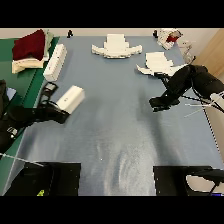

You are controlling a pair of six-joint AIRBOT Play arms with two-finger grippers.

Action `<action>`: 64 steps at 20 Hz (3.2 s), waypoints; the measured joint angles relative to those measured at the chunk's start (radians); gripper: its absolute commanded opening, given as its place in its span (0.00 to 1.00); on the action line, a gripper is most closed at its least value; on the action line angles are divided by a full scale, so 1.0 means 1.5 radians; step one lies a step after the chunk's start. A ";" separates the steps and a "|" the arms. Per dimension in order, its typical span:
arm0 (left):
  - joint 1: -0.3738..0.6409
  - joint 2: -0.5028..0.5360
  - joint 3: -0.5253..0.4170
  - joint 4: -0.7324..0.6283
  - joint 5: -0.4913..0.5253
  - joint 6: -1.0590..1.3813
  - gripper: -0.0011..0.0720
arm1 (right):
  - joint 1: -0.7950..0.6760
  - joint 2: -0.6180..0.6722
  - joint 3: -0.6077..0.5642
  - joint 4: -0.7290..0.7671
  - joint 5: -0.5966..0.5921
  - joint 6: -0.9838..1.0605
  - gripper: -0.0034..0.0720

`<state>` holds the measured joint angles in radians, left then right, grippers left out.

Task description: Fold the box.

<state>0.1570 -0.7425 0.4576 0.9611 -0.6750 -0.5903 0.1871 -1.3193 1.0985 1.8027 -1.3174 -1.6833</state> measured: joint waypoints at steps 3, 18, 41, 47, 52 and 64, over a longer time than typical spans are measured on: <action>0.124 -0.028 0.012 0.017 0.030 -0.021 0.66 | 0.000 0.000 0.000 0.000 0.000 0.000 0.05; 0.188 -0.459 0.340 -0.062 0.106 -0.005 0.66 | 0.000 0.000 0.000 0.000 0.000 0.000 0.05; 0.149 -0.662 0.547 -0.085 0.094 -0.007 0.66 | 0.000 0.000 0.000 0.000 -0.001 0.000 0.05; 0.149 -0.663 0.547 -0.085 0.092 -0.006 0.66 | 0.000 0.000 0.000 0.000 0.000 0.000 0.05; 0.149 -0.663 0.547 -0.085 0.097 -0.005 0.98 | 0.000 0.000 0.000 0.000 0.000 0.000 0.05; 0.159 -0.600 0.553 -0.067 0.030 -0.009 0.98 | 0.000 0.000 0.000 0.000 -0.001 0.000 0.05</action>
<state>0.3950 -1.6421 1.2877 0.8604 -0.6300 -0.6033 0.1871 -1.3197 1.0985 1.8027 -1.3182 -1.6829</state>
